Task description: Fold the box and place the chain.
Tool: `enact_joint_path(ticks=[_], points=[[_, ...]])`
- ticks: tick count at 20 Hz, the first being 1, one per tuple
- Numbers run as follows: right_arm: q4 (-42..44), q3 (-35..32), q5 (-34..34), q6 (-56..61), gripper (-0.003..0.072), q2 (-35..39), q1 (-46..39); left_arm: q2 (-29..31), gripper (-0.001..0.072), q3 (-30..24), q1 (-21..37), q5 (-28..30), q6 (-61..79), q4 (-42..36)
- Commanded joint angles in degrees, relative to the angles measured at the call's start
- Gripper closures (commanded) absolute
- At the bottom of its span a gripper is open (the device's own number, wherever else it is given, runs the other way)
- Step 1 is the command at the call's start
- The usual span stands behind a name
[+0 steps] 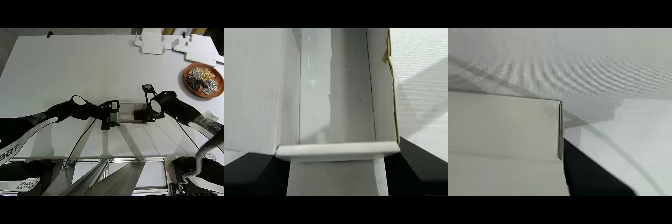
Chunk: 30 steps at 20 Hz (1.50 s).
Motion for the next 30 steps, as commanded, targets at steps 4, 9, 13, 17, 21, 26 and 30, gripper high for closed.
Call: enact_joint_path(ticks=[4, 9, 13, 17, 21, 26, 30], points=[[-2.8, 1.2, 4.1, -13.2, 0.0365, 8.2, 0.0, 0.0, 0.0437, 0.0, 0.1, 0.1, -0.2, -0.1], [-4.3, 11.0, 13.6, -24.0, 0.0367, 17.6, -8.1, 0.0, 0.0437, 0.0, 0.0, 0.1, -0.2, -0.1], [-6.4, 15.8, 6.8, -28.8, 0.0370, 18.8, -23.8, 0.0, 0.0437, 0.0, 0.1, 0.1, -0.2, -0.1], [-3.5, 15.8, -2.4, -30.6, 0.0370, 14.4, -40.2, 0.0, 0.0437, 0.0, 0.0, 0.1, -0.2, -0.1], [2.3, 15.9, -15.6, -34.9, 0.0396, 7.0, -49.1, 0.0, 0.0437, 0.0, 0.0, 0.1, -0.2, -0.1], [2.3, 26.6, -15.9, -36.4, 0.0468, -7.5, -51.1, 0.0, 0.0437, 0.0, 0.0, 0.1, -0.2, -0.1], [2.8, 33.9, -11.8, -36.4, 0.0468, -15.4, -51.5, 0.0, 0.0437, 0.0, 0.1, 0.1, -0.2, -0.1]])
